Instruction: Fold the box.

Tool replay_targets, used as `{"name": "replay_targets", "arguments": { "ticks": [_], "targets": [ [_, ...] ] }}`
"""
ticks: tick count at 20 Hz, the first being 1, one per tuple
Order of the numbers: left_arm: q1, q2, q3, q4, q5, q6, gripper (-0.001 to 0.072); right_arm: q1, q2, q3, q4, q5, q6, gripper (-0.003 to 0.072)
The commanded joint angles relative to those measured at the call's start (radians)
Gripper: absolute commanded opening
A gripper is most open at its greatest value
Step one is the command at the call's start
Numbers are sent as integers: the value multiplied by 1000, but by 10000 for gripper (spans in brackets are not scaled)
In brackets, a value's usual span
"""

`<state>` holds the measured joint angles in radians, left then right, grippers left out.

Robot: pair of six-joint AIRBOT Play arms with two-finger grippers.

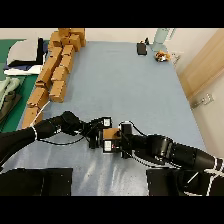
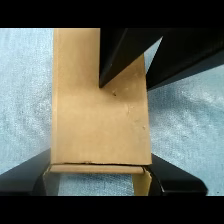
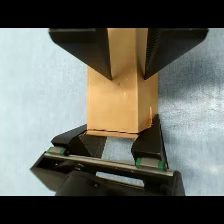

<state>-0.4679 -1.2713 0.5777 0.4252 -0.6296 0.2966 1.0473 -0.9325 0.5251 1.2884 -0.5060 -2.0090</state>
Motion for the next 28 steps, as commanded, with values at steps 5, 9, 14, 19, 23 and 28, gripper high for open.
{"name": "replay_targets", "arguments": {
  "ticks": [5,9,14,19,23,28],
  "targets": [
    [0,0,0,1,-1,2,527,14,39,-1,-10,-8,1,264],
    [0,0,0,1,-1,2,527,14,84,0,-10,-7,0,264],
    [0,0,0,1,-1,2,527,14,104,0,-46,-5,2,264],
    [0,0,0,1,-1,2,527,11,90,0,-117,5,42,218],
    [0,0,0,1,-1,2,527,12,70,-1,-106,6,45,139],
    [0,0,0,1,-1,2,527,12,52,-1,-60,5,45,122]
  ]
}}
